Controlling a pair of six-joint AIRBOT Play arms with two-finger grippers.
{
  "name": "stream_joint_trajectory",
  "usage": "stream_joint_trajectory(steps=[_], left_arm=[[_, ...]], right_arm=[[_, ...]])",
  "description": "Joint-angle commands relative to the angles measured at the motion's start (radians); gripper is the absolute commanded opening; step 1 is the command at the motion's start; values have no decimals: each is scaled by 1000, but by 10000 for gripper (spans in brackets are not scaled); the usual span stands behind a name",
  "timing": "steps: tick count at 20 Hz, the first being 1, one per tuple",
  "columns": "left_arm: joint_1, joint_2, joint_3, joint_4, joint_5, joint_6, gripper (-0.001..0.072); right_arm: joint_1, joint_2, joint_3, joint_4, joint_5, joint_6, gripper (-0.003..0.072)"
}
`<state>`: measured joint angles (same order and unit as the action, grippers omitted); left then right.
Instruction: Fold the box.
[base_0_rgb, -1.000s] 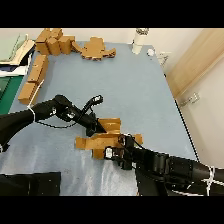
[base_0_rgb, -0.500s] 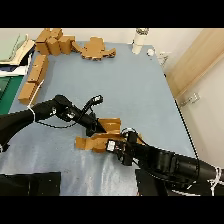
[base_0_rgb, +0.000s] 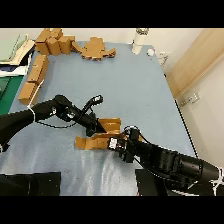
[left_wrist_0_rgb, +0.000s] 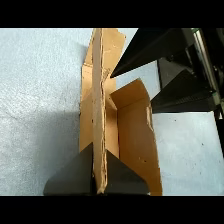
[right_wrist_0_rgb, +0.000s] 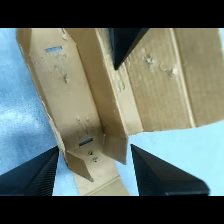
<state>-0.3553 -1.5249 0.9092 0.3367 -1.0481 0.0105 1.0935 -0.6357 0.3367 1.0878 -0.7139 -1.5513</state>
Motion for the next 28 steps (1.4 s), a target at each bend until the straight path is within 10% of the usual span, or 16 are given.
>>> stream_joint_trajectory(steps=[1,12,28], left_arm=[[0,0,0,0,0,0,13],[0,0,0,0,0,0,13],[0,0,0,0,0,0,13]], right_arm=[[-20,1,1,2,37,-48,712],[-388,1,24,677,86,-796,712],[-602,-309,188,989,-159,-1182,712]])
